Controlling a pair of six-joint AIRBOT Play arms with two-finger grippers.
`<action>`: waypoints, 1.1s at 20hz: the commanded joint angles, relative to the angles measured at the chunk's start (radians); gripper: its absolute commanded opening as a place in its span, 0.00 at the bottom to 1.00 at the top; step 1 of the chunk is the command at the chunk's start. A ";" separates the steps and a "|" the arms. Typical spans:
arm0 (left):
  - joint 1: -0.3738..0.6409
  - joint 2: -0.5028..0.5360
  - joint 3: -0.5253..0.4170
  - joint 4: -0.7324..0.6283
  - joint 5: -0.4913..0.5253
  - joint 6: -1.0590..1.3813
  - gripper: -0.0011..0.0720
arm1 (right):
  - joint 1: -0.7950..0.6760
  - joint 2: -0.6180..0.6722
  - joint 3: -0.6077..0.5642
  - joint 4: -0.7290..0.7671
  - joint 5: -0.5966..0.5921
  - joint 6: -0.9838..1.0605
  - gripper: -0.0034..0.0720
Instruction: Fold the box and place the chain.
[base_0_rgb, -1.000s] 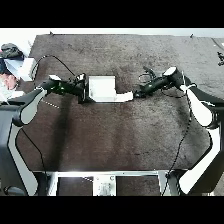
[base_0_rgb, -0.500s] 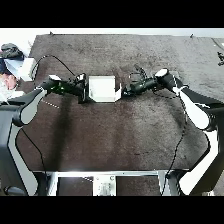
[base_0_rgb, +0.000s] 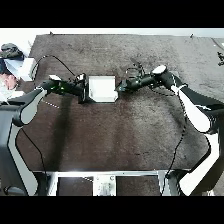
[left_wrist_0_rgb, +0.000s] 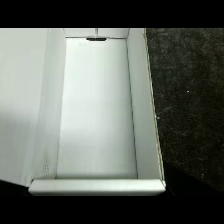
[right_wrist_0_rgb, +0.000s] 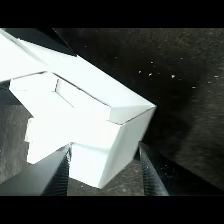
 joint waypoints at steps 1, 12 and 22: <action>0.001 0.000 0.000 0.000 0.000 0.000 0.65 | 0.031 0.002 0.039 -0.103 -0.003 0.098 0.66; 0.001 0.000 0.000 0.000 0.000 0.000 0.65 | 0.147 -0.002 0.107 -0.341 -0.048 0.275 0.65; 0.001 0.000 0.000 0.000 0.000 0.000 0.65 | 0.225 -0.084 0.232 -0.613 -0.023 0.509 0.65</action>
